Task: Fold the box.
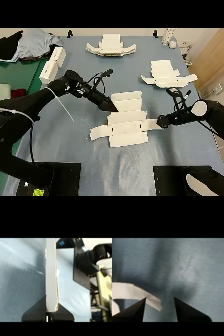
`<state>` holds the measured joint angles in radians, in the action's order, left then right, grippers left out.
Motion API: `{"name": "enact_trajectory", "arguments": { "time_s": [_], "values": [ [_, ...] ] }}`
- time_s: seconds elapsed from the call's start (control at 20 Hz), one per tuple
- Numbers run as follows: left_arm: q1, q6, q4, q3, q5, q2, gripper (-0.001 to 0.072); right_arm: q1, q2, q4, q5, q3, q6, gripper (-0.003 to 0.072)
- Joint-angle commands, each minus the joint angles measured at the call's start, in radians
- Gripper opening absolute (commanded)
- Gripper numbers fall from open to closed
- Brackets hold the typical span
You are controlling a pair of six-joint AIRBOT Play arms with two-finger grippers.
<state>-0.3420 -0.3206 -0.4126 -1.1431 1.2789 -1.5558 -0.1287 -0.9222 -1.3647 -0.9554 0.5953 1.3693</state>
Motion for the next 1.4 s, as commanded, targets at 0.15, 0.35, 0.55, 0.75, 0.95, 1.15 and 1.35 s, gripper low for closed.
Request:
{"name": "enact_trajectory", "arguments": {
  "time_s": [0.15,0.35,0.55,0.75,0.95,1.15,1.35],
  "values": [
    [-0.055,0.325,-0.026,0.174,-0.199,0.163,0.0006,0.001,0.001,-0.164,0.019,0.135,0.338,0.0591],
    [-0.121,0.634,0.132,0.409,-0.569,0.338,0.0006,0.002,-0.001,-0.149,0.057,0.14,0.412,0.0579],
    [-0.161,0.732,0.217,0.532,-0.533,0.422,0.0011,0.002,-0.003,-0.129,0.097,0.14,0.414,0.0443],
    [-0.214,0.729,0.193,0.567,-0.559,0.394,0.0012,0.002,-0.031,-0.099,0.123,0.14,0.414,0.0443],
    [-0.226,0.665,0.183,0.572,-0.591,0.344,0.0013,0.002,-0.063,-0.052,0.132,0.14,0.411,0.0443],
    [-0.226,0.649,0.183,0.571,-0.591,0.32,0.0013,0.002,-0.073,-0.041,0.132,0.14,0.411,0.0442],
    [-0.224,0.649,0.142,0.566,-0.592,0.379,0.0013,0.002,-0.073,-0.037,0.132,0.14,0.411,0.0443]
  ]
}}
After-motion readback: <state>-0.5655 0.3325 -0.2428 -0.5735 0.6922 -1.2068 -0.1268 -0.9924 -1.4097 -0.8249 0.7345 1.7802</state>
